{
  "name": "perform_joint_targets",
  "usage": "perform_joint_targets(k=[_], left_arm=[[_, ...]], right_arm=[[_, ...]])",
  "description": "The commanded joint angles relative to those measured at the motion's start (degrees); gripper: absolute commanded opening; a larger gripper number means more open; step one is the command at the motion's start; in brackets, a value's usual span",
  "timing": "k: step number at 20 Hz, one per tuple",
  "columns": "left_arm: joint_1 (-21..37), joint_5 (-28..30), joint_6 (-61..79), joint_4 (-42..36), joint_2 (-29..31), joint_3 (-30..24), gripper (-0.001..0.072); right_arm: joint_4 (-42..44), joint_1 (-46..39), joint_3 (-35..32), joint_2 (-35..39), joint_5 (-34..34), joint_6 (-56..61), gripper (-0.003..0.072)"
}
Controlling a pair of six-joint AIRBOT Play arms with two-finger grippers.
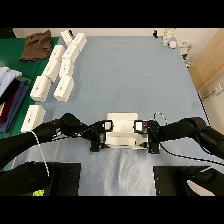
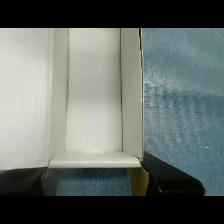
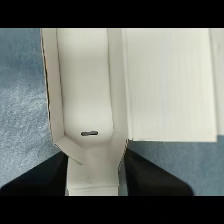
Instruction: Fold the box.
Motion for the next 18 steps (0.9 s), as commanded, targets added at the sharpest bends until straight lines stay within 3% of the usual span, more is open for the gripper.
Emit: perform_joint_targets(k=[1, 3, 5, 7, 18], left_arm=[[0.02, -0.02, 0.09, 0.02, -0.02, 0.0, 0.0458], [0.02, -0.02, 0.09, 0.02, -0.02, 0.0, 0.0458], [0.02, -0.02, 0.09, 0.02, -0.02, 0.0, 0.0458], [0.02, -0.02, 0.09, 0.02, -0.02, 0.0, 0.0458], [0.02, -0.02, 0.09, 0.02, -0.02, 0.0, 0.0458]], right_arm=[[1.62, 0.04, -0.04, -1.05, 1.16, -1.62, 0.0383], [2.43, 0.04, -0.04, -1.05, 1.14, -1.62, 0.018], [3.32, 0.04, -0.04, -1.07, 1.16, -1.62, 0.0149], [4.2, 0.07, -0.04, -1.07, 1.14, -1.6, 0.0069], [4.92, 3.28, -0.04, -1.09, 3.98, -1.6, 0.0053]])
